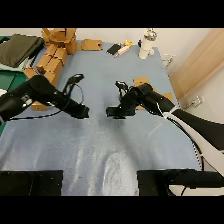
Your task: Fold the box.
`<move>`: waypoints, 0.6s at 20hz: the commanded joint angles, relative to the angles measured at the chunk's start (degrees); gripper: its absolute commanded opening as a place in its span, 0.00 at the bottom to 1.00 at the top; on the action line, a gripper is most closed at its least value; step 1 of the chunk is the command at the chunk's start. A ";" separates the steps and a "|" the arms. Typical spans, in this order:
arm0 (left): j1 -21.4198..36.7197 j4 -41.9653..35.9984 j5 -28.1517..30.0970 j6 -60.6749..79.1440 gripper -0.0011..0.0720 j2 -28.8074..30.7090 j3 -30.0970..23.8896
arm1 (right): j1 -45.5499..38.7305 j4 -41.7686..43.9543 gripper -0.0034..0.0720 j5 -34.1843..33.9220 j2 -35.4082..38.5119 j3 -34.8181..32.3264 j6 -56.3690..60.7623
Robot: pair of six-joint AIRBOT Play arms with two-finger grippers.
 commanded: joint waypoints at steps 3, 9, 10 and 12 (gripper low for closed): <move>-7.28 -0.39 1.36 -2.58 0.03 -8.61 5.64 | 0.00 0.28 0.05 -0.87 -5.20 5.66 -0.57; -7.32 -0.59 0.96 -2.64 0.03 -8.61 5.64 | 0.00 -0.17 0.05 -2.75 -5.20 5.66 -0.59; -7.32 -0.59 0.94 -2.64 0.03 -8.61 5.64 | 0.00 -0.17 0.05 -2.75 -5.20 5.66 -0.59; -7.32 -0.59 0.92 -2.64 0.03 -8.61 5.62 | 0.00 -0.15 0.05 -2.78 -5.20 5.66 -0.59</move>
